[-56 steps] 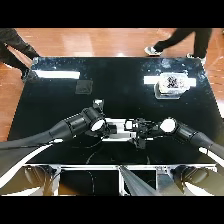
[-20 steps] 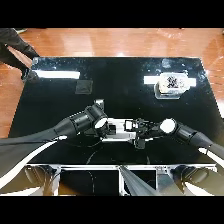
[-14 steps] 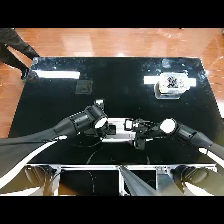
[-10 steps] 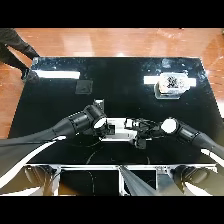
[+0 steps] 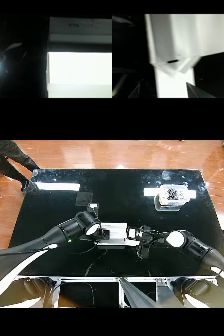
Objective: Fold the box and place the chain.
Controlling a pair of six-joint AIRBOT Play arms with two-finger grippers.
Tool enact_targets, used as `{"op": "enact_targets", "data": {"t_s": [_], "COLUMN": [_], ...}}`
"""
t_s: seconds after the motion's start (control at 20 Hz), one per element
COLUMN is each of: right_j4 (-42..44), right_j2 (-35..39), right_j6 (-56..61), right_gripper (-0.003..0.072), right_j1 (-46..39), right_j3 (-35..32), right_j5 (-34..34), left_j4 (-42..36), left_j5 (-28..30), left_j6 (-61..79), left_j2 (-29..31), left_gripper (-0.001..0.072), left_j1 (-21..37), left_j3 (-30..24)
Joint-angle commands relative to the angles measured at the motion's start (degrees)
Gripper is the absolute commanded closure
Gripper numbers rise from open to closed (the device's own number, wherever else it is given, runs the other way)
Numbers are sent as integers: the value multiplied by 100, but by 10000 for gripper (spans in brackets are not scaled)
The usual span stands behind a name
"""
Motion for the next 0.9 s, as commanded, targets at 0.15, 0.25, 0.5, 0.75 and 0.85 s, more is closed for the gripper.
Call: {"op": "enact_targets", "data": {"t_s": [0.15,0.25,0.5,0.75,0.85], "right_j4": [221,302,940,1257,1307], "right_j2": [-291,-393,-638,-804,-839], "right_j6": [-739,-925,-1410,-1414,-1414], "right_gripper": [-18,-18,-14,448,449], "right_j1": [7,48,188,186,188], "right_j3": [13,46,162,162,162], "right_j5": [-531,-535,-529,-487,-487], "left_j4": [-59,-138,-262,-284,-284], "left_j5": [74,101,101,87,83], "left_j6": [332,387,415,455,455], "left_j2": [-157,-186,-184,-186,-186], "left_gripper": [684,684,684,684,684], "left_j1": [55,96,221,238,238], "left_j3": [-216,-214,-210,-208,-208]}}
